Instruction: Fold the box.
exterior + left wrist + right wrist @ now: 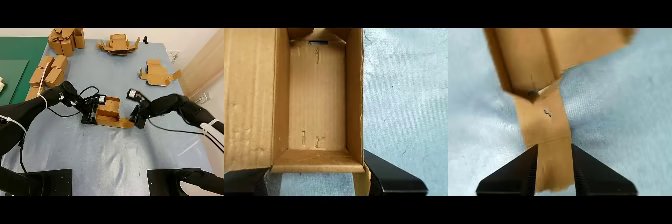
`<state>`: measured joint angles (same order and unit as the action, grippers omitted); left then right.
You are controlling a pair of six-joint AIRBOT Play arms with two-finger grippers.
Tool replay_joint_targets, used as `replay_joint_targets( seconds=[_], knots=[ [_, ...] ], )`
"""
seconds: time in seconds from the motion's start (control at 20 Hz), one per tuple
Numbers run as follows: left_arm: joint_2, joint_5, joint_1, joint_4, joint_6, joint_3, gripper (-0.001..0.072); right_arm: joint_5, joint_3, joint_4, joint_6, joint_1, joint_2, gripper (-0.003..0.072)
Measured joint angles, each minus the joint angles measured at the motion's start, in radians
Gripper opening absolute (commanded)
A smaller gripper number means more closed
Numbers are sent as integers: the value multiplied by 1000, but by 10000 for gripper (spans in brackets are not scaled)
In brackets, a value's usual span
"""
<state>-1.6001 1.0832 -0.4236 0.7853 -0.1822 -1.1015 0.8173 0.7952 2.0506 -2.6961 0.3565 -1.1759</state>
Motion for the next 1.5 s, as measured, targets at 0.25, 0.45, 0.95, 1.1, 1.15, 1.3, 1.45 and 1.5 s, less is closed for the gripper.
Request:
replay_joint_targets(
  seconds=[0.25,0.45,0.95,1.1,1.15,1.3,1.45,1.5],
  knots=[
    [0,-2,0,1,0,0,166,-219,-40,29,-127,78,-38,499],
    [0,-2,0,0,0,0,166,-289,-48,45,-158,119,-64,293],
    [0,-2,0,0,0,0,166,-294,-50,101,-178,138,-94,222],
    [0,-2,0,0,-1,0,166,-307,-50,134,-212,142,-103,222],
    [0,-2,0,0,-1,0,166,-309,-50,145,-227,147,-104,222],
    [0,-2,0,3,-1,0,166,-328,-50,168,-256,174,-107,222],
    [0,-4,2,3,-1,0,166,-351,-51,179,-271,200,-108,222],
    [0,-4,1,4,-1,0,166,-359,-51,180,-272,205,-108,222]
  ],
)
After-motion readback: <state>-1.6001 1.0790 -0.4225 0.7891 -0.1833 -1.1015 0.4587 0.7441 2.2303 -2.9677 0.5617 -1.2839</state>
